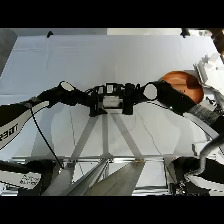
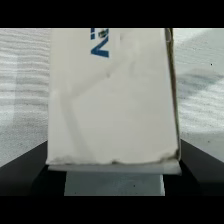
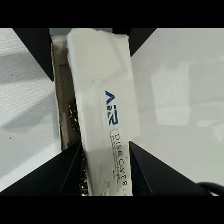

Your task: Fold the box and place the chain.

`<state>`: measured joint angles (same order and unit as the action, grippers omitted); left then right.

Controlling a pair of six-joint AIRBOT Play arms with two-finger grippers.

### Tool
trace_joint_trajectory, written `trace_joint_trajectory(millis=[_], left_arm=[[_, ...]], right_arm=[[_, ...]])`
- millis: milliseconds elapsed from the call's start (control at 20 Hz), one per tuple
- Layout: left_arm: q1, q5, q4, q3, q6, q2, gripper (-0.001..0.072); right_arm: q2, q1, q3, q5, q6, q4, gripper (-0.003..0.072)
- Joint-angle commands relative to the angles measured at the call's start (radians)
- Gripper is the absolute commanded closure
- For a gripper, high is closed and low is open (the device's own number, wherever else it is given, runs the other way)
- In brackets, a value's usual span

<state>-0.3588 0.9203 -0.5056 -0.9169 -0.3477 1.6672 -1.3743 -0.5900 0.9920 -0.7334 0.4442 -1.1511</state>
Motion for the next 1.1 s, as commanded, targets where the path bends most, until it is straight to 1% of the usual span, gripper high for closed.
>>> trace_joint_trajectory(millis=[0,50,100,150,450,600,650,750,800,850,900,950,1000,1050], left_arm=[[0.000,0.000,0.000,0.000,0.000,-0.001,0.0453],[0.000,0.000,0.000,0.000,0.000,-0.001,0.0453],[0.000,0.000,0.000,0.000,0.000,-0.001,0.0453],[0.000,0.000,0.000,0.000,0.000,-0.001,0.0453],[0.000,0.000,0.000,0.000,0.000,-0.001,0.0453],[0.000,0.000,0.000,0.000,0.000,-0.001,0.0453],[0.000,0.000,0.000,0.000,0.000,-0.001,0.0453],[0.000,0.000,0.000,0.000,0.000,-0.001,0.0453],[0.000,0.000,0.000,0.000,0.000,-0.001,0.0453],[0.000,0.000,0.000,0.000,0.000,-0.001,0.0453],[0.000,0.000,0.000,0.000,0.000,-0.001,0.0453],[0.000,0.000,0.000,0.000,0.000,-0.001,0.0453],[0.000,0.000,0.000,0.000,0.000,-0.001,0.0453],[0.000,0.000,0.000,0.000,0.000,-0.001,0.0453]], right_arm=[[-0.007,-0.001,0.000,-0.016,0.003,0.023,0.0387],[-0.007,-0.001,0.000,-0.026,0.003,0.039,0.0344],[-0.007,-0.002,0.000,-0.034,0.003,0.051,0.0241],[-0.007,-0.005,0.000,-0.037,0.003,0.054,0.0199],[0.003,-0.026,0.000,-0.033,0.003,0.049,0.0200],[0.055,-0.025,0.000,-0.034,0.003,0.054,0.0207],[0.080,-0.025,0.000,-0.034,0.003,0.061,0.0230],[0.119,-0.018,0.000,-0.040,0.004,0.108,0.0351],[0.123,-0.002,0.000,-0.054,0.004,0.170,0.0394],[0.119,0.028,0.000,-0.084,0.004,0.259,0.0462],[0.109,0.061,0.000,-0.120,0.004,0.345,0.0575],[0.094,0.100,0.000,-0.158,0.008,0.436,0.0659],[0.075,0.130,0.000,-0.181,0.043,0.516,0.0677],[0.056,0.149,0.000,-0.188,0.087,0.567,0.0677]])
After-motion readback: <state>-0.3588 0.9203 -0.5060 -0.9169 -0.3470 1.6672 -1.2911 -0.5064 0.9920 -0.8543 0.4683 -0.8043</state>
